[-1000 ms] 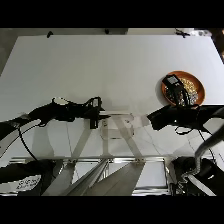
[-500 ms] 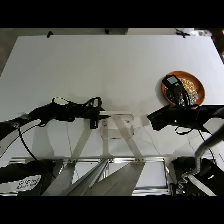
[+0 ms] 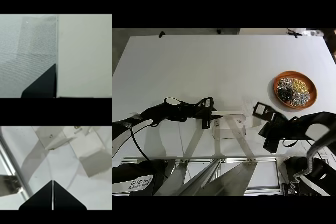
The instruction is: Fold the box and place the chain.
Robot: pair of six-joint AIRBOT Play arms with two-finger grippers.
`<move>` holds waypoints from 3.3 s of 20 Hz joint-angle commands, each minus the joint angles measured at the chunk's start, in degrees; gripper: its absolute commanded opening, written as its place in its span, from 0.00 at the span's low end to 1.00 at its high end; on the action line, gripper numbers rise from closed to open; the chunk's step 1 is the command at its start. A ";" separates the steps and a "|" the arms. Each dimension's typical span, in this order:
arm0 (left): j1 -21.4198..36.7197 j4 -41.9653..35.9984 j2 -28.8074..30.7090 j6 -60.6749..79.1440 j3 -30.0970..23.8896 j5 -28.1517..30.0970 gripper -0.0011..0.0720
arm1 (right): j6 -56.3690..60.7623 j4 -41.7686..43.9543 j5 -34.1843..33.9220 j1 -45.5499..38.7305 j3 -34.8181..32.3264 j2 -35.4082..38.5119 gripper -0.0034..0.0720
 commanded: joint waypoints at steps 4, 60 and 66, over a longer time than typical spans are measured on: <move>-0.02 0.02 -0.02 0.00 0.00 -0.07 0.03 | -3.30 -6.75 -17.66 13.31 -6.69 -6.82 0.98; -0.02 0.02 -0.02 0.00 0.00 -0.07 0.03 | -41.55 16.59 -33.73 0.26 -4.37 -19.10 0.97; -0.02 0.02 -0.02 0.00 0.02 -0.07 0.03 | -47.06 21.14 -33.22 0.24 -4.35 -20.98 0.97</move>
